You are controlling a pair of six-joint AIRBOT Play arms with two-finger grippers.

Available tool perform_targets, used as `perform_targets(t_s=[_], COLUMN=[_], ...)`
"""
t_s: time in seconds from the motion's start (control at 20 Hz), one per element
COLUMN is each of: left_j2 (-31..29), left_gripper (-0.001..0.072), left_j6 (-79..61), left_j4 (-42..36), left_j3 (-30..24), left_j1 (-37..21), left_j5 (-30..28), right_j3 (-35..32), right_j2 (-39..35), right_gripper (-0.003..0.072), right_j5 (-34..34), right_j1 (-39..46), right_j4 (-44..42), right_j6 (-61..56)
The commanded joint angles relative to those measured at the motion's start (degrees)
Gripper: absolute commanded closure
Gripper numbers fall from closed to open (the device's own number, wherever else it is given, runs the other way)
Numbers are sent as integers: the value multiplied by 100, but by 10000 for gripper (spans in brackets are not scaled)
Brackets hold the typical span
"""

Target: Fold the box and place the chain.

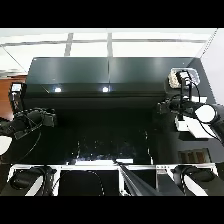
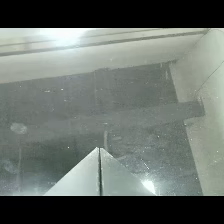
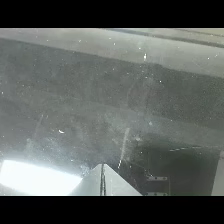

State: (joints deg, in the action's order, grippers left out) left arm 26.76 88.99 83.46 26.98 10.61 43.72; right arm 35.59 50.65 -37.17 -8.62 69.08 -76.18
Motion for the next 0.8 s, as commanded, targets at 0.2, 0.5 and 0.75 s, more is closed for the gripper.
perform_targets(t_s=[0.2,0.5,0.75], left_j2=[0,0,0], left_gripper=[680,680,680], left_j6=[-2,-2,-2], left_j4=[2,2,0], left_j3=[-2,-2,-2], left_j1=[4,4,4], left_j5=[-2,-2,-9], right_j3=[-2,-2,-2], right_j2=[2,2,2], right_gripper=[662,662,662], right_j5=[0,0,299], right_j1=[-7,-7,-7], right_j4=[-2,-2,-181], right_j6=[-2,-2,-4])
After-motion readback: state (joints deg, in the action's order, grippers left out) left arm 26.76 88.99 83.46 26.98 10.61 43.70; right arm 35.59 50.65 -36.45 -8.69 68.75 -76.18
